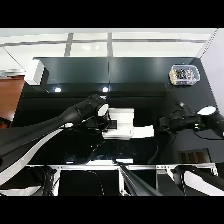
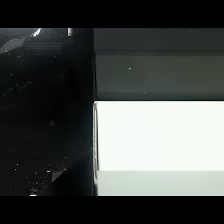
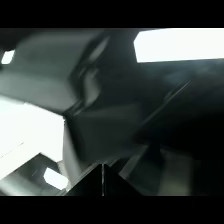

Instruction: Fold the box and place the chain.

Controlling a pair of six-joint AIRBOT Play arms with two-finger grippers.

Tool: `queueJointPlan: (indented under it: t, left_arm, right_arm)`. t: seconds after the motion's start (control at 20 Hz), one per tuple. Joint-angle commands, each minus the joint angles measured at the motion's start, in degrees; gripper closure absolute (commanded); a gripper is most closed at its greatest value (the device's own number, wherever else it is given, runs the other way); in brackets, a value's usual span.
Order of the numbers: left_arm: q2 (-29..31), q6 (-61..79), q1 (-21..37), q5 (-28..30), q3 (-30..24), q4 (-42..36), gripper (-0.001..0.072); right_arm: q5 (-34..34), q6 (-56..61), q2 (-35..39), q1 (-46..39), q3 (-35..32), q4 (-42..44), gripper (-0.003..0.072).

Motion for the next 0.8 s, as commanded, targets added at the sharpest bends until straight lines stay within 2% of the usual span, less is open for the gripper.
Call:
queueJointPlan:
  t: [0.0,0.1,0.15,0.2,0.25,0.3,0.45,0.55,0.65,0.7,0.75]
  left_arm:
    - [0.0,0.0,0.0,0.0,0.0,0.0,0.0686]
    - [0.0,0.0,0.0,0.0,0.0,0.0,0.0686]
    - [0.0,0.0,0.0,0.0,0.0,0.0,0.0686]
    - [0.0,0.0,0.0,0.0,0.0,0.0,0.0686]
    - [0.0,0.0,0.0,0.0,0.0,0.0,0.0686]
    - [0.0,0.0,0.0,0.0,0.0,0.0,0.0686]
    - [0.0,0.0,0.0,0.0,0.0,0.0,0.0686]
    - [0.0,0.0,0.0,0.0,0.0,0.0,0.0686]
    - [0.0,0.0,0.0,0.0,0.0,0.0,0.0686]
    - [0.0,0.0,0.0,0.0,0.0,0.0,0.0686]
    - [0.0,0.0,0.0,0.0,0.0,0.0,0.0686]
  right_arm:
    - [1.2,-8.3,-5.6,7.9,-0.3,10.6,0.0674]
    - [2.2,-12.0,-5.5,10.0,1.3,14.4,0.0672]
    - [3.0,-12.0,-5.5,10.3,2.7,14.5,0.0639]
    - [4.2,-12.0,-5.5,10.3,4.1,14.5,0.0424]
    - [5.8,-12.1,-5.5,10.4,5.4,14.4,0.0150]
    - [7.6,-12.1,-5.5,10.6,6.7,14.4,0.0107]
    - [8.9,-11.8,-5.5,12.2,7.7,14.4,0.0110]
    - [8.1,-11.0,-5.5,14.6,7.7,13.6,0.0227]
    - [6.1,-7.2,-5.5,17.3,7.8,13.3,0.0228]
    - [5.0,-5.7,-5.5,18.7,8.4,12.6,0.0296]
    - [4.0,-3.9,-5.5,20.1,9.5,10.7,0.0326]
